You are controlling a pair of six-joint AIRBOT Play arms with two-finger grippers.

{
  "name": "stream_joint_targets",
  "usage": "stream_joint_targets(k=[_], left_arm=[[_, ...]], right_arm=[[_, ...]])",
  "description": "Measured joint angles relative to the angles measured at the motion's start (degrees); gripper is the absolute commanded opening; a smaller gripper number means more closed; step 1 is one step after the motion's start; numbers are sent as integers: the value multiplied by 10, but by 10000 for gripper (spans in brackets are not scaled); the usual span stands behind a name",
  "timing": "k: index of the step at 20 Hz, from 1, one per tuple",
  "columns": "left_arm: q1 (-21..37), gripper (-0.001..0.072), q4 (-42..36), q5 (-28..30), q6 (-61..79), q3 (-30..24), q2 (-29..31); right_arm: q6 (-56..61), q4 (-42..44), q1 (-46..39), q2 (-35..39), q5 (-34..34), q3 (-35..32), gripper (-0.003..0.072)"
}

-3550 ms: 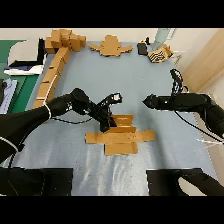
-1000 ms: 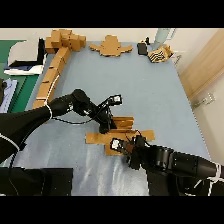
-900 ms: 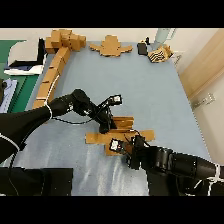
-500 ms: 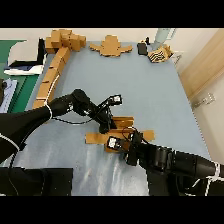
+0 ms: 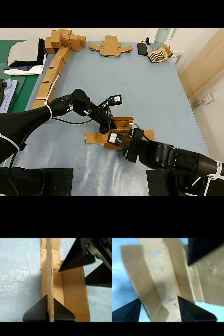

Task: Fold the box.

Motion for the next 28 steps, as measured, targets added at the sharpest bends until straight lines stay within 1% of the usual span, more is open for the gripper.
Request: stream_joint_targets(k=[3,9,13,15,19,21,25,28], left_arm=[[0,14,0,0,0,0,0],[0,14,0,0,0,0,0],[0,14,0,0,0,0,0],[0,14,0,0,0,0,0],[0,14,0,0,0,0,0],[0,14,0,1,0,0,0],[0,13,0,0,0,0,0],[0,14,0,0,0,0,0]], right_arm=[[-15,29,-40,17,-8,0,718],[-71,39,-93,57,-12,0,717],[-135,63,-129,62,10,-7,717],[-222,129,-169,63,26,-13,717],[-510,342,-288,56,39,-17,718],[-618,418,-332,44,35,-16,717],[-735,494,-374,11,19,-11,716],[-773,521,-384,-11,16,-10,712]])
